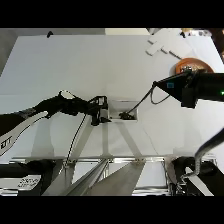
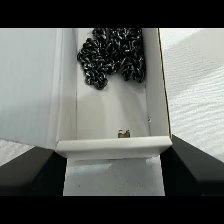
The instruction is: Fold the box and place the chain.
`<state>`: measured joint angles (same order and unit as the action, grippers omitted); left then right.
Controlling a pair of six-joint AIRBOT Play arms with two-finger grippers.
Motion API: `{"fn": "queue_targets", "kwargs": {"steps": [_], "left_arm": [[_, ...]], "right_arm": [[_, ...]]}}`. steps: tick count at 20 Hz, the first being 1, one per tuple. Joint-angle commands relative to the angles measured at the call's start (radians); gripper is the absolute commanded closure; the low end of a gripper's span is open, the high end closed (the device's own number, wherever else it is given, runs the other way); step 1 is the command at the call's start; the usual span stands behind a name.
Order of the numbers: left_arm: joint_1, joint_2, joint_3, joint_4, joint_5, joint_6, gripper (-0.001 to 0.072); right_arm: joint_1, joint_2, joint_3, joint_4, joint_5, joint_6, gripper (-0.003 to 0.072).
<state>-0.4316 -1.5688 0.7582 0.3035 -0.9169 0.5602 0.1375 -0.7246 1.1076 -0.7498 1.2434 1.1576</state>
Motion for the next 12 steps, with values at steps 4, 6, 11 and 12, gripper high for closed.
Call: {"fn": "queue_targets", "kwargs": {"steps": [4, 6, 11, 12], "left_arm": [[0.0, 0.0, 0.0, 0.0, 0.0, 0.0, 0.0641], [0.0, 0.0, 0.0, 0.0, 0.0, 0.0, 0.0641], [0.0, 0.0, 0.0, 0.0, 0.0, 0.0, 0.0641], [0.0, 0.0, 0.0, 0.0, 0.0, 0.0, 0.0641]], "right_arm": [[0.076, -0.071, 0.001, 0.062, -0.049, -0.12, 0.0669], [0.168, -0.127, 0.001, 0.0, -0.062, -0.128, 0.067], [0.307, -0.278, 0.0, -0.261, -0.076, -0.046, 0.0669], [0.32, -0.306, 0.0, -0.279, -0.076, -0.033, 0.0669]]}}
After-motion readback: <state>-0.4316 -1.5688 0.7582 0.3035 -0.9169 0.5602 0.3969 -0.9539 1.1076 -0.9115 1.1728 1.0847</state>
